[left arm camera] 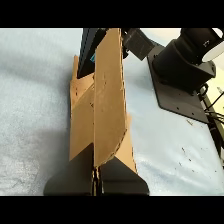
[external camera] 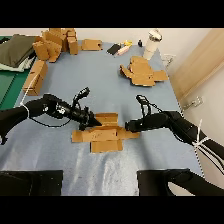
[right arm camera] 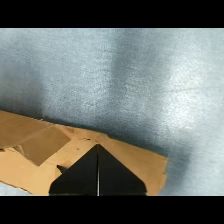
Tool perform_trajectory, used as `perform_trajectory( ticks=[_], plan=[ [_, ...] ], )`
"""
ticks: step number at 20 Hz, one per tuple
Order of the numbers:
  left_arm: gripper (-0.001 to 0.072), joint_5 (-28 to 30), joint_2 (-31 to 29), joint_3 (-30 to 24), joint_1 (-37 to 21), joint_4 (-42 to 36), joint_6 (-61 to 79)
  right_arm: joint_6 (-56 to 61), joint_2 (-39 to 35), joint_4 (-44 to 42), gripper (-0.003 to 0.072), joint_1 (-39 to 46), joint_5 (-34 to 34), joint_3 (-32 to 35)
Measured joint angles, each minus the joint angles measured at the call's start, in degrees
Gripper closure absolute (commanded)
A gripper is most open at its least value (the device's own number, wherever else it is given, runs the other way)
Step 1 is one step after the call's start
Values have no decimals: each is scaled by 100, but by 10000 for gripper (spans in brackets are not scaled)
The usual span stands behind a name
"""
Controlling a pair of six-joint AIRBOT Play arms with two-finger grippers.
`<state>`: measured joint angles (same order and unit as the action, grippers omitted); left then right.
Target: Fold the box.
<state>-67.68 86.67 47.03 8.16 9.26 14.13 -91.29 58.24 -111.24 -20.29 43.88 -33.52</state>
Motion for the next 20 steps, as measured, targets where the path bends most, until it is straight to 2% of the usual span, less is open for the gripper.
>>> perform_trajectory(
  ticks=[14,20],
  plan=[
    [698,332,9,2,7,483,-144,0,-2,0,684,0,-26,0],
    [698,258,7,2,7,525,-302,9,-258,105,685,-258,306,2]
  ],
)
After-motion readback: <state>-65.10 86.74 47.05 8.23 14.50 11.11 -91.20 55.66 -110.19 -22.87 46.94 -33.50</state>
